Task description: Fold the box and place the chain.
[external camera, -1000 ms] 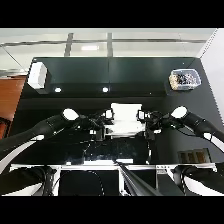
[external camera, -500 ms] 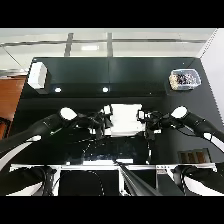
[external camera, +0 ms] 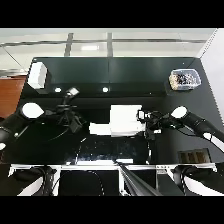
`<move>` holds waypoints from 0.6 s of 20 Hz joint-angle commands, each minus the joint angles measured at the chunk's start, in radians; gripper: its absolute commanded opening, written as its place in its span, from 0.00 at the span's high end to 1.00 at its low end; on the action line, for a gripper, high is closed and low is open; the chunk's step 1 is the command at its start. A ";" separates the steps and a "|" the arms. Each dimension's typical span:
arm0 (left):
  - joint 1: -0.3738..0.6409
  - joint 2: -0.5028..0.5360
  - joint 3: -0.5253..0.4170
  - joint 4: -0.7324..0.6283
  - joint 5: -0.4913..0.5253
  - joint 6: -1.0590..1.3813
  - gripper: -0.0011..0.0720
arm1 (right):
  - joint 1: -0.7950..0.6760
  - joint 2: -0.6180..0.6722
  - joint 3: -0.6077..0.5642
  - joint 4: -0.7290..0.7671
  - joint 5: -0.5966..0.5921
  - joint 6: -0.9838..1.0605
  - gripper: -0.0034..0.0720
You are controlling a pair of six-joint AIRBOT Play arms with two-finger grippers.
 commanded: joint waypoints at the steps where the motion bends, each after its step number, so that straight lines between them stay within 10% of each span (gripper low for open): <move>1: 0.177 -0.032 -0.077 -0.067 -0.118 -0.428 0.95 | 0.000 -0.001 0.000 0.000 0.000 0.000 0.70; 6: 0.261 -0.273 -0.108 -0.371 -0.186 -0.250 0.95 | 0.000 -0.001 0.000 0.000 0.000 0.000 0.70; 12: 0.039 -0.407 -0.089 -0.485 -0.103 -0.163 0.95 | 0.000 -0.001 0.000 0.000 0.000 0.000 0.70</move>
